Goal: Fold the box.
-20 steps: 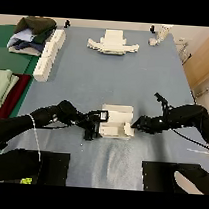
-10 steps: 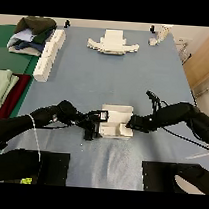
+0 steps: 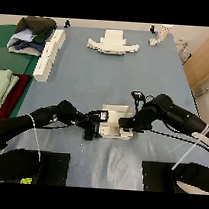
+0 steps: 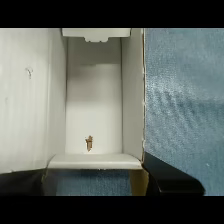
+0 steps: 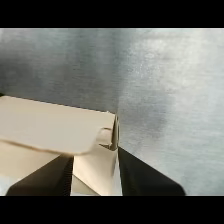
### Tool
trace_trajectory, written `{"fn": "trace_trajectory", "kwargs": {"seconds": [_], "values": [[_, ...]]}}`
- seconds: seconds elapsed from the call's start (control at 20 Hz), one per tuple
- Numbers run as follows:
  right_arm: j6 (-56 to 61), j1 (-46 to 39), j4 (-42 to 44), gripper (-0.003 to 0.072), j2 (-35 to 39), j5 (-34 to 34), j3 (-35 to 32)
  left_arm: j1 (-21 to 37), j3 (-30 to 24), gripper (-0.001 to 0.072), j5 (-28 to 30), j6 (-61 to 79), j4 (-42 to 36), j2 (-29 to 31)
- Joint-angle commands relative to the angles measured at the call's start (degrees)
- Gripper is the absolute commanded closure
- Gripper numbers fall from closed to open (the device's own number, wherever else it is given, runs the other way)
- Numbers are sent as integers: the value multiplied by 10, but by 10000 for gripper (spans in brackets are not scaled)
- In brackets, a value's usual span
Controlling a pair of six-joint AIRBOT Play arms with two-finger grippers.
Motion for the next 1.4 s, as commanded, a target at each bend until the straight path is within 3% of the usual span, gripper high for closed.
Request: {"fn": "trace_trajectory", "kwargs": {"seconds": [0.0, 0.9, 1.1, 1.15, 1.2, 1.35], "values": [[79, 38, -68, 256, -32, -9, 28, 0, 0, 210, 0, 0, 0, 0], [143, 37, -64, 278, -79, -8, 28, 0, 0, 210, 0, 0, 0, 0], [148, 37, -76, 415, -79, -16, 28, 0, 0, 211, 0, 0, 0, 0], [147, 38, -78, 615, -79, -20, 28, 0, 0, 211, 0, 0, 0, 0], [147, 38, -80, 680, -79, -22, 28, 0, 0, 211, 0, 0, 0, 0], [147, 38, -83, 681, -79, -26, 28, 0, 0, 211, 0, 0, 0, 0]]}}
